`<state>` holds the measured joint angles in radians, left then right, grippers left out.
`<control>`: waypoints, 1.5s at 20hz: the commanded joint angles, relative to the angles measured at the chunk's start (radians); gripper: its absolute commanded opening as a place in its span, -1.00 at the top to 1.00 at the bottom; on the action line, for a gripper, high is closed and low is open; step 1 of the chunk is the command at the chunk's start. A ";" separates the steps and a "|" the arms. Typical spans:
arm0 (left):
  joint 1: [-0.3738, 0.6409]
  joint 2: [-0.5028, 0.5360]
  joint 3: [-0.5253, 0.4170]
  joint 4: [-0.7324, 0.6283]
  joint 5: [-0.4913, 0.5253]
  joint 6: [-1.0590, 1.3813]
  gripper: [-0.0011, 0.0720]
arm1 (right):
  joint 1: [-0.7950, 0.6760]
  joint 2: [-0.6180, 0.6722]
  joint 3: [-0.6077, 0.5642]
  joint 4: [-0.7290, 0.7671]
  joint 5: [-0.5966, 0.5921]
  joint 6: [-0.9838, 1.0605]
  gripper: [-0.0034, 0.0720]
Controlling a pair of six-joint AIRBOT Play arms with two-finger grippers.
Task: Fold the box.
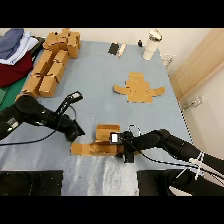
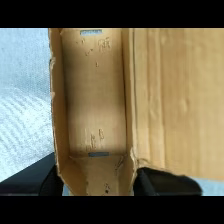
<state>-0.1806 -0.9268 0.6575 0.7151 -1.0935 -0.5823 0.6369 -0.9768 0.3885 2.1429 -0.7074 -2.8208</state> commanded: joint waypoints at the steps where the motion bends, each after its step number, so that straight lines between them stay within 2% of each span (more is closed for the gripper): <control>1: 0.015 0.105 0.000 0.126 -0.109 0.165 0.25 | 0.001 -0.001 0.000 0.000 -0.001 0.001 -0.11; 2: -0.002 0.109 0.000 0.141 -0.102 0.168 -0.13 | 0.001 -0.001 0.000 0.000 -0.001 0.001 -0.11; 4: -0.046 0.108 0.000 0.146 -0.088 0.176 -0.20 | 0.001 -0.001 0.000 0.000 -0.002 0.001 -0.11; 5: -0.073 0.108 0.000 0.150 -0.072 0.176 -0.64 | 0.001 -0.001 0.000 0.000 -0.002 0.001 -0.11; 7: -0.111 0.097 -0.006 0.152 -0.053 0.205 -0.68 | 0.001 -0.001 0.000 0.000 -0.001 0.001 -0.12; 8: -0.092 0.089 -0.031 0.110 -0.029 0.282 -0.68 | 0.000 -0.001 0.000 0.000 -0.001 0.001 -0.11; 10: -0.078 0.085 -0.126 0.039 0.108 0.476 -0.69 | 0.000 -0.002 0.000 0.000 -0.004 0.001 -0.12; 11: -0.082 0.085 -0.179 0.017 0.193 0.550 -0.92 | 0.000 -0.002 0.000 0.000 -0.003 0.001 -0.12; 13: -0.102 0.084 -0.253 -0.028 0.296 0.653 -0.92 | 0.000 -0.002 0.000 0.000 -0.005 0.001 -0.12; 18: -0.207 -0.016 -0.278 -0.177 0.393 0.754 -0.92 | 0.000 -0.002 0.000 0.000 -0.005 0.001 -0.11; 21: -0.252 -0.064 -0.278 -0.227 0.396 0.775 -0.91 | 0.000 -0.002 0.000 0.000 -0.005 0.001 -0.11; 22: -0.261 -0.064 -0.278 -0.243 0.396 0.778 -0.46 | 0.000 -0.002 0.000 0.000 -0.005 0.001 -0.12; 23: -0.262 -0.064 -0.278 -0.255 0.403 0.778 0.15 | 0.000 -0.002 0.000 0.000 -0.005 0.001 -0.11; 24: -0.262 -0.064 -0.278 -0.260 0.421 0.779 0.36 | 0.000 -0.002 0.000 0.000 -0.005 0.001 -0.11; 26: -0.262 -0.064 -0.278 -0.277 0.476 0.777 0.36 | 0.000 -0.002 0.000 0.000 -0.005 0.001 -0.11; 29: -0.282 -0.064 -0.278 -0.310 0.484 0.788 0.37 | 0.000 -0.002 0.000 0.000 -0.005 0.001 -0.11; 30: -0.293 -0.067 -0.278 -0.317 0.484 0.817 0.76 | 0.000 -0.002 0.000 0.000 -0.005 0.001 -0.12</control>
<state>-0.4526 -0.9897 0.3794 0.4351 -0.6296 0.1986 0.6369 -0.9787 0.3889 2.1426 -0.7120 -2.8201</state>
